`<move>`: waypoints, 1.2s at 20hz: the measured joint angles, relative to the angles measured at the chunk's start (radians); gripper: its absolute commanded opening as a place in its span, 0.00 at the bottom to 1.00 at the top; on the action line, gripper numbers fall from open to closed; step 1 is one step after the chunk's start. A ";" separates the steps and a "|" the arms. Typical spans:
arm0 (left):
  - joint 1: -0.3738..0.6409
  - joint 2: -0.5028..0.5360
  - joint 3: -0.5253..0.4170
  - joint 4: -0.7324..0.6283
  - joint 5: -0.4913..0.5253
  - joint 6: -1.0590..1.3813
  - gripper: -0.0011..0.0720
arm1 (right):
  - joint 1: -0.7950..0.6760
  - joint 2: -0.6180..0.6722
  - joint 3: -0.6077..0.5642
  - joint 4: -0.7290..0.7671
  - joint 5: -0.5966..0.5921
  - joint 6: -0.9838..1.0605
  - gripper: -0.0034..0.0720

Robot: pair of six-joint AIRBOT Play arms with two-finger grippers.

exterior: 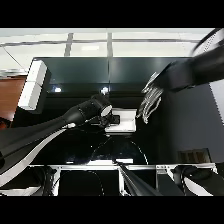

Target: Fold the box and place the chain.

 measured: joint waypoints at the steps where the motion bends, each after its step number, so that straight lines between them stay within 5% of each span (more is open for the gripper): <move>1: 0.000 0.000 0.000 0.000 0.000 0.000 0.05 | 0.025 0.000 -0.058 0.002 -0.031 -0.002 0.07; 10: 0.000 0.000 0.000 0.000 0.000 0.000 0.05 | 0.111 0.001 -0.471 0.031 -0.390 -0.003 0.07; 11: 0.000 0.000 0.000 0.000 0.000 0.000 0.05 | 0.113 0.001 -0.494 0.032 -0.408 -0.001 0.14; 12: 0.000 0.000 0.000 0.000 0.000 0.000 0.05 | 0.114 -0.001 -0.513 0.032 -0.422 0.000 0.45; 13: 0.000 0.000 0.000 0.000 0.000 0.000 0.05 | 0.114 -0.001 -0.529 0.036 -0.434 0.000 0.55; 20: 0.000 0.000 0.000 0.000 0.000 0.000 0.05 | -0.063 0.087 -0.592 -0.046 -0.327 -0.111 0.54; 23: 0.000 0.000 0.000 0.000 0.000 0.000 0.05 | -0.171 0.159 -0.724 -0.158 -0.372 -0.202 0.55; 24: 0.000 0.000 0.000 0.000 0.000 0.000 0.05 | -0.188 0.171 -0.779 -0.175 -0.415 -0.243 0.85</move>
